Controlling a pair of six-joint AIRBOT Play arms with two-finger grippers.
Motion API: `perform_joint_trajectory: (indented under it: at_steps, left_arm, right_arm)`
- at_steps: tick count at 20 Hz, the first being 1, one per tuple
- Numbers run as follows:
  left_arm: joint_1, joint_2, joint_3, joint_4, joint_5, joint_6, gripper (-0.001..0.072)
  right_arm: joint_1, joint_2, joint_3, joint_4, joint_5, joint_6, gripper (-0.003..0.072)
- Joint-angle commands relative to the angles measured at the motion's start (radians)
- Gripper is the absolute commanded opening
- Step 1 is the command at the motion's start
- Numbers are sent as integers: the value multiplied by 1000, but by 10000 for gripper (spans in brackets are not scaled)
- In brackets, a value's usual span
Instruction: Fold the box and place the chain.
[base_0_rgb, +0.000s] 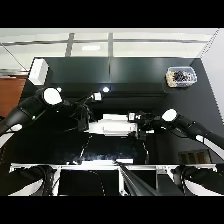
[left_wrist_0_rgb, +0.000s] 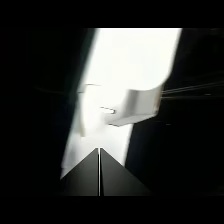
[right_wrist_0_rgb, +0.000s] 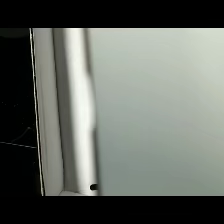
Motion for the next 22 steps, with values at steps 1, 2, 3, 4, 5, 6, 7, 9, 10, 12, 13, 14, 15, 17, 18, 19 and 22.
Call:
perform_joint_trajectory:
  at_steps: [1,2,3,4,5,6,7,9,10,12,13,14,15,17,18,19,22]
  left_arm:
    - [-46,13,-1,-42,-106,-177,24]
    - [-55,12,-2,-99,-117,-186,24]
    - [-63,12,-5,-175,-98,-186,24]
    - [-71,10,-15,-274,-54,-185,24]
    - [-76,5,-24,-351,13,-185,24]
    - [-77,-6,-26,-396,77,-179,26]
    - [-76,-21,-26,-423,145,-153,26]
    - [-75,-58,-26,-426,291,-128,26]
    - [-74,-78,-26,-426,357,-128,26]
    - [-64,-118,-26,-422,428,-128,26]
    - [-59,-136,-26,-422,432,-126,26]
    - [-53,-153,-26,-419,432,-121,26]
    - [-51,-166,-26,-415,431,-121,26]
    - [-51,-195,-26,-391,421,-121,26]
    - [-51,-210,-26,-386,418,-121,26]
    - [-51,-220,-26,-380,418,-121,25]
    - [-47,-216,-18,-329,415,-122,25]
  right_arm:
    - [1,1,0,0,-1,0,181]
    - [1,1,0,0,-1,0,181]
    - [1,1,0,0,-1,0,181]
    - [1,1,0,0,-1,0,181]
    - [1,1,0,0,-1,0,181]
    - [1,1,0,0,-1,0,181]
    - [1,1,0,0,-1,0,182]
    - [1,1,0,0,-1,0,182]
    - [1,1,0,0,-1,0,182]
    - [1,1,0,0,-1,0,182]
    - [1,1,0,0,-1,0,181]
    - [1,1,0,0,-1,0,182]
    - [1,1,0,0,-1,0,181]
    - [1,1,0,0,-2,0,181]
    - [1,1,0,0,-2,1,181]
    - [1,1,0,0,-2,1,182]
    - [1,1,0,0,-2,1,182]
